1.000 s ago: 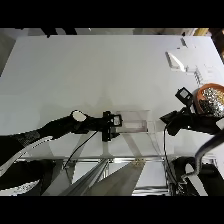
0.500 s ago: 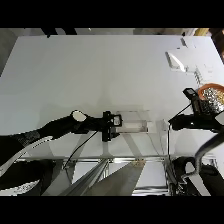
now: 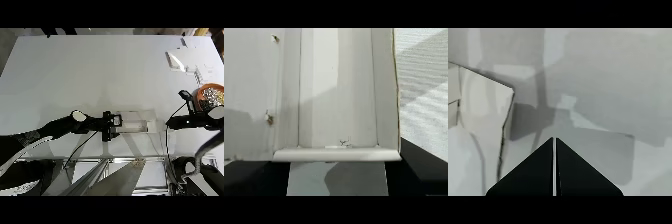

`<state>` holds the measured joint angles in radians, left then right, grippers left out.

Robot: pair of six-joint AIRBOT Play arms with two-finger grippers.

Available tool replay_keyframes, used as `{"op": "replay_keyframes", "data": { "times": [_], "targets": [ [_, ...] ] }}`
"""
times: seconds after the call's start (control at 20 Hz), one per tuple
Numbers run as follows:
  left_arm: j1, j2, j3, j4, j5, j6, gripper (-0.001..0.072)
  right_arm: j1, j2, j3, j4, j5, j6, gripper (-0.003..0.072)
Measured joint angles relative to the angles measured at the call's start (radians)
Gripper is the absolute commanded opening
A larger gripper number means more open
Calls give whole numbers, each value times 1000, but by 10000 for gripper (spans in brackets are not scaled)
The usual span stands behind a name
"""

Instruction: Fold the box and place the chain.

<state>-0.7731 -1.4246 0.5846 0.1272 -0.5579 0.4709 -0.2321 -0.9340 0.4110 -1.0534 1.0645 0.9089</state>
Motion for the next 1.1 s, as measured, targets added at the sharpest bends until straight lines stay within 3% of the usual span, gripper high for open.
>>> {"op": "replay_keyframes", "data": {
  "times": [0.45,0.6,0.65,0.75,0.95,1.05,1.1],
  "targets": [
    [0,0,0,0,0,0,314,83,-113,-26,188,-25,-24,21],
    [0,0,0,0,0,0,314,89,-84,-29,238,-8,-48,177],
    [0,0,0,0,0,0,314,89,-64,-29,249,-4,-54,186],
    [0,0,0,0,0,0,314,90,-33,-29,275,9,-61,310],
    [0,0,0,0,0,0,314,119,-5,-29,329,31,-65,339],
    [0,0,0,0,0,0,314,154,0,-29,343,29,-60,412],
    [0,0,0,0,0,0,314,171,2,-29,344,23,-55,414]
  ]
}}
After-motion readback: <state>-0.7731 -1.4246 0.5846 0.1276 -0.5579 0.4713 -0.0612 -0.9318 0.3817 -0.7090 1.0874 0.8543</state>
